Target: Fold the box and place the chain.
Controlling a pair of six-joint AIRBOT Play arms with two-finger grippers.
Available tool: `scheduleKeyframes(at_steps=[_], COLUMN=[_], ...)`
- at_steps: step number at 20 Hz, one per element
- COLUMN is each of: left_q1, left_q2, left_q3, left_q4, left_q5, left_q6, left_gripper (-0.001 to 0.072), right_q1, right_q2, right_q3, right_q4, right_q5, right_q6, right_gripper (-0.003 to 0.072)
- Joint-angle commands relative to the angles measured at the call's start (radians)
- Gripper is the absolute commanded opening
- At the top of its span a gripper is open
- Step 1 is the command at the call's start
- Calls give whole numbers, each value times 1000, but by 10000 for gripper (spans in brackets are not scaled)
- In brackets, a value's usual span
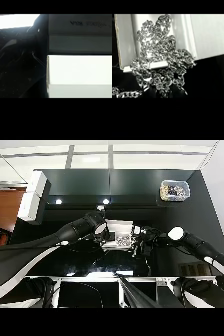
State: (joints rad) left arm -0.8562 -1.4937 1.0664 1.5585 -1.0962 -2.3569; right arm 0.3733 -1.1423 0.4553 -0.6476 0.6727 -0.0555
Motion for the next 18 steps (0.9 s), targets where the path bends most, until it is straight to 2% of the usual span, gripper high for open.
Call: scheduleKeyframes(at_steps=[1,6,9,11,13,16,18], left_q1=[0,0,0,0,0,0,0], left_q2=[0,0,0,0,0,0,0], left_q3=[0,0,0,0,0,0,0], left_q4=[0,0,0,0,0,0,0], left_q5=[-5,-5,-5,-5,-5,-5,-5], left_q6=[0,0,0,0,0,0,0], left_gripper=[32,32,32,32,32,32,32], right_q1=[-18,-97,-133,-136,-136,-136,-136], right_q2=[28,203,323,380,411,415,414], right_q3=[1,17,88,160,237,359,399], right_q4=[-10,-61,-71,-67,-34,83,164], right_q5=[16,140,257,289,314,402,385], right_q6=[127,355,510,669,801,823,869], right_gripper=[4,13,13,13,13,13,13])
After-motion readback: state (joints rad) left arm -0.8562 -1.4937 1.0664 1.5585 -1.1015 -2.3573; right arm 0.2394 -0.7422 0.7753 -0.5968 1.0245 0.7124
